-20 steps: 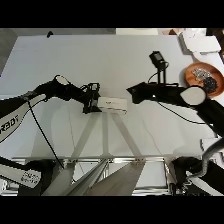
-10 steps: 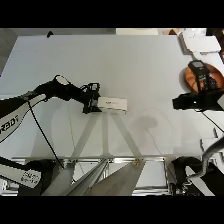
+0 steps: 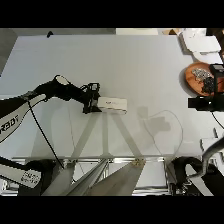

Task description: Fold the box and place the chain.

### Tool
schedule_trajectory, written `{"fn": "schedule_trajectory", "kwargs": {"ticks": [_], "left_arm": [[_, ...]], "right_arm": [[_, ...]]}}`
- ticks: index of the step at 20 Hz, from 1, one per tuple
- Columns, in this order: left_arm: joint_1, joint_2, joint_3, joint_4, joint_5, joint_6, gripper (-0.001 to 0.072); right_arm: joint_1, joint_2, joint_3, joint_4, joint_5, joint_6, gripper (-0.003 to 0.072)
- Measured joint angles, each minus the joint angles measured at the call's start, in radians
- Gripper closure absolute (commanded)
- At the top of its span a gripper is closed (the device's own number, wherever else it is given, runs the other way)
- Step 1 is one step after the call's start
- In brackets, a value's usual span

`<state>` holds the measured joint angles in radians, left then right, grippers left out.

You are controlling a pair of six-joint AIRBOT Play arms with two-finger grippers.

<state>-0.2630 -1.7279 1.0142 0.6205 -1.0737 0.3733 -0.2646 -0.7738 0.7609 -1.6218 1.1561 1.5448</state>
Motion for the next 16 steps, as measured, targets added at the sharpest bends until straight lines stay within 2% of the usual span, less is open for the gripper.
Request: {"fn": "schedule_trajectory", "kwargs": {"ticks": [5, 9, 12, 16], "left_arm": [[-0.001, 0.036, -0.002, 0.020, 0.007, -0.035, 0.0704], [-0.001, 0.182, 0.000, 0.066, 0.029, -0.140, 0.0701], [0.000, 0.343, 0.002, 0.201, 0.041, -0.358, 0.0701], [0.002, 0.550, 0.003, 0.531, 0.053, -0.718, 0.0702]], "right_arm": [[-0.005, 0.000, 0.000, 0.010, -0.064, 0.003, 0.0675], [-0.005, 0.000, 0.000, 0.014, -0.080, 0.003, 0.0675], [-0.005, 0.000, 0.000, 0.030, -0.085, 0.003, 0.0675], [-0.005, 0.000, 0.000, 0.060, -0.086, 0.003, 0.0675]]}}
